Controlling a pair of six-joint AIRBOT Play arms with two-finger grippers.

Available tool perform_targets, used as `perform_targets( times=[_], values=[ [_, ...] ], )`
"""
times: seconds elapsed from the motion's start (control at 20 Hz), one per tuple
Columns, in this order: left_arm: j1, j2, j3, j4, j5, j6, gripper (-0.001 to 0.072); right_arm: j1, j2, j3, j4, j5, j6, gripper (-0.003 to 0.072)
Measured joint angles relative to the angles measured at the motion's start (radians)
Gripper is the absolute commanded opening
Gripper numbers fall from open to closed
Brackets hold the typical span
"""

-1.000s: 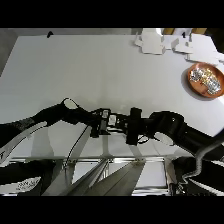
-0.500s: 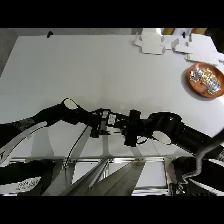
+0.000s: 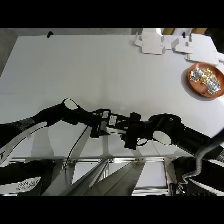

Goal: Fold the box and place the chain.

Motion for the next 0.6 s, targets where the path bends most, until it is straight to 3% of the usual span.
perform_targets(
  times=[0.15,0.25,0.3,0.35,0.6],
  values=[
    [0.000,0.000,0.000,0.000,-0.002,0.000,0.0272,-0.001,0.025,0.000,0.052,-0.014,-0.029,0.0372],
    [0.000,0.000,0.000,0.000,-0.001,0.000,0.0272,-0.017,0.034,0.000,0.098,-0.034,-0.045,0.0208],
    [0.000,0.000,0.000,0.000,-0.001,0.000,0.0272,-0.028,0.037,0.000,0.114,-0.037,-0.049,0.0063],
    [0.000,0.000,0.000,0.000,0.000,0.000,0.0272,-0.041,0.039,0.000,0.129,-0.039,-0.054,0.0020],
    [0.000,0.000,0.000,-0.001,0.001,0.000,0.0272,-0.076,0.034,0.000,0.159,-0.027,-0.062,0.0021]
  ],
)
